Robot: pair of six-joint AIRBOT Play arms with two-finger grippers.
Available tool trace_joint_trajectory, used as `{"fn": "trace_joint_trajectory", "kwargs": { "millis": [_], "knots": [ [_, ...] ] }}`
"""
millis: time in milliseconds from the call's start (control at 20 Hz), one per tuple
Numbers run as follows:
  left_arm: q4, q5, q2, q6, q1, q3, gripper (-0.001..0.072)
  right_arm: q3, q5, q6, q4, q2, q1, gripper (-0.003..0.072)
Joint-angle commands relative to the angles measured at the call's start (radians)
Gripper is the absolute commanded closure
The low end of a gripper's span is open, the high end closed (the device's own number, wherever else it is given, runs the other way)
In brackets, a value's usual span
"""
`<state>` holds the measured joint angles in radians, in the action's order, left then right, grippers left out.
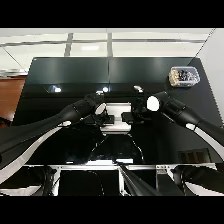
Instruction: Fold the box and place the chain.
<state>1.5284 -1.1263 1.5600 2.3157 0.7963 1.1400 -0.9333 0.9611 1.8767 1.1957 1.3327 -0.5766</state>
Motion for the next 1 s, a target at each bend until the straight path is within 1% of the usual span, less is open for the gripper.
{"fn": "trace_joint_trajectory", "kwargs": {
  "millis": [0, 150, 250, 400, 550, 950],
  "knots": [
    [0.000, -0.001, 0.000, 0.000, -0.001, 0.000, 0.0682, -0.018, 0.035, 0.086, 0.074, 0.013, -0.019, 0.0451],
    [0.000, 0.000, 0.000, 0.000, -0.001, 0.000, 0.0682, -0.053, 0.089, 0.111, 0.125, 0.053, -0.053, 0.0451],
    [0.000, 0.000, 0.000, 0.000, -0.001, 0.000, 0.0682, -0.080, 0.124, 0.179, 0.168, 0.085, -0.076, 0.0451],
    [0.000, 0.000, 0.000, 0.000, -0.001, 0.000, 0.0682, -0.121, 0.145, 0.234, 0.214, 0.122, -0.108, 0.0451],
    [0.000, -0.001, 0.000, 0.000, -0.001, 0.000, 0.0682, -0.129, 0.182, 0.256, 0.222, 0.141, -0.109, 0.0451],
    [0.000, -0.001, 0.000, 0.000, -0.001, 0.000, 0.0682, -0.129, 0.183, 0.296, 0.239, 0.154, -0.124, 0.0451]
  ]
}}
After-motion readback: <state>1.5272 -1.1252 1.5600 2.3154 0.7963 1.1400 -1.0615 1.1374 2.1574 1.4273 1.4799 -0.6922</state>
